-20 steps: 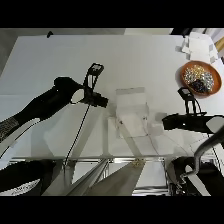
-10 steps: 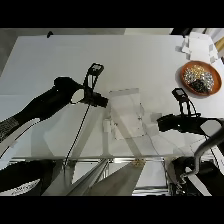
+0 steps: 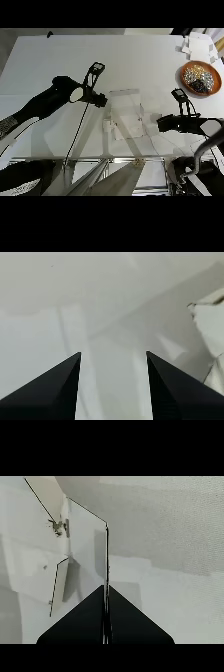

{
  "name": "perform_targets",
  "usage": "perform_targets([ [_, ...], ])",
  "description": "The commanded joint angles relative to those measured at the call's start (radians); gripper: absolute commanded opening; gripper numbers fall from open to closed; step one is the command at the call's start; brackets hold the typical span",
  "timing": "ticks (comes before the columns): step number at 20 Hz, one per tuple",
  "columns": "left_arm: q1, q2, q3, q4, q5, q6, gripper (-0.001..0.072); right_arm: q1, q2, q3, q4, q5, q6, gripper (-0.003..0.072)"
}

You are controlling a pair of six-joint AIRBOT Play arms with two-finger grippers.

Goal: Fold the box and place the chain.

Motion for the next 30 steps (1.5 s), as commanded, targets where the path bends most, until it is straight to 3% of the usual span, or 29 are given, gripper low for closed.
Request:
perform_targets([
  [1, 0.053, -0.014, 0.000, -0.098, -0.055, 0.319, 0.0455, 0.001, 0.001, 0.000, 0.000, 0.003, 0.000, 0.0017],
  [3, 0.154, -0.023, 0.001, -0.236, -0.029, 0.454, 0.0456, 0.001, 0.001, 0.000, 0.000, 0.003, 0.000, 0.0017],
  [4, 0.229, -0.023, 0.001, -0.364, -0.018, 0.538, 0.0472, 0.001, 0.001, 0.000, 0.000, 0.002, -0.002, 0.0018],
  [5, 0.323, -0.023, 0.001, -0.577, -0.040, 0.696, 0.0476, 0.001, 0.001, 0.000, 0.000, 0.002, -0.005, 0.0018],
  [7, 0.505, -0.037, 0.001, -1.023, -0.216, 1.052, 0.0476, 0.001, 0.001, 0.000, 0.000, 0.003, -0.005, 0.0018],
  [8, 0.570, -0.051, 0.001, -1.152, -0.321, 1.154, 0.0478, 0.001, 0.001, 0.000, 0.000, 0.002, -0.005, 0.0018],
  [9, 0.601, -0.066, 0.001, -1.181, -0.380, 1.192, 0.0502, 0.001, 0.001, 0.000, 0.000, 0.002, -0.005, 0.0018],
  [11, 0.592, -0.102, 0.000, -1.094, -0.415, 1.198, 0.0536, 0.001, 0.001, 0.000, 0.000, 0.003, -0.004, 0.0018],
  [14, 0.488, -0.172, 0.001, -1.043, -0.370, 1.203, 0.0689, 0.001, 0.001, 0.000, 0.000, 0.014, -0.004, 0.0018],
  [17, 0.369, -0.232, 0.001, -1.042, -0.303, 1.240, 0.0695, 0.001, 0.001, 0.000, 0.000, 0.017, -0.004, 0.0018],
  [20, 0.298, -0.287, 0.000, -1.043, -0.307, 1.244, 0.0695, 0.001, 0.001, 0.000, 0.000, 0.017, -0.004, 0.0018],
  [30, 0.198, -0.383, 0.000, -1.145, -0.190, 1.315, 0.0689, 0.001, 0.001, 0.000, 0.000, 0.017, -0.004, 0.0018],
])
